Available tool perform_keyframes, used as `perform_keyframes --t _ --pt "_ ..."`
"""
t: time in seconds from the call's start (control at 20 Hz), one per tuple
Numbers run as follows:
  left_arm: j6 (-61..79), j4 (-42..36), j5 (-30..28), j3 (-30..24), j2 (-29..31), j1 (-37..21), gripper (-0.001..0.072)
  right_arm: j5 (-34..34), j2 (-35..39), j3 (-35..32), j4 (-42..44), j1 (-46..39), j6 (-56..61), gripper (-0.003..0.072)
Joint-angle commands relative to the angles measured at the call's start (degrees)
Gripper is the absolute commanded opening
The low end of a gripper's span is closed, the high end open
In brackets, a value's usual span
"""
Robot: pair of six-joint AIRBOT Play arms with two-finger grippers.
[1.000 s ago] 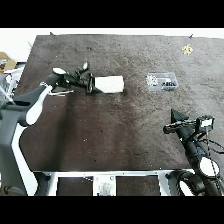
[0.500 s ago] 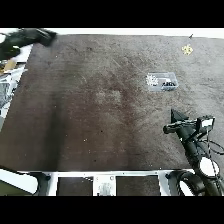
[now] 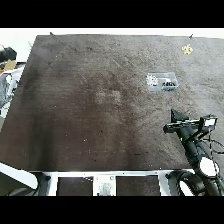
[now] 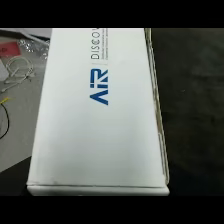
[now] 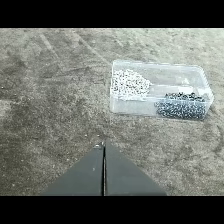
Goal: Fold the box and place the chain.
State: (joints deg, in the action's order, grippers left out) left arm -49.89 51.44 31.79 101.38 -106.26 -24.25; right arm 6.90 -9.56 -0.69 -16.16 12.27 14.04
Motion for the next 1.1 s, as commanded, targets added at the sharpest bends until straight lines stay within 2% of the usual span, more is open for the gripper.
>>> perform_keyframes --t 0.0,0.15,0.4,1.0,1.05 --pt "2.4 1.3 -3.4 0.0 -4.8 -1.1 0.0011 0.0 0.0 0.0 0.0 0.0 0.9 0.0002" --pt "3.8 0.3 -6.2 0.1 -7.6 -1.1 0.001 0.0 0.0 0.0 0.0 0.0 0.9 0.0002" --pt "15.9 -10.7 -4.6 0.2 -10.9 -1.1 0.001 0.0 0.0 0.0 0.0 0.0 1.5 0.0002" --pt "17.4 -9.3 -3.9 0.1 -12.8 -1.1 0.0013 0.0 0.0 0.0 0.0 0.0 2.3 0.0002" --pt "17.5 -9.3 -3.1 0.1 -12.8 -1.1 0.0033 0.0 0.0 0.0 0.0 0.0 2.3 0.0002"
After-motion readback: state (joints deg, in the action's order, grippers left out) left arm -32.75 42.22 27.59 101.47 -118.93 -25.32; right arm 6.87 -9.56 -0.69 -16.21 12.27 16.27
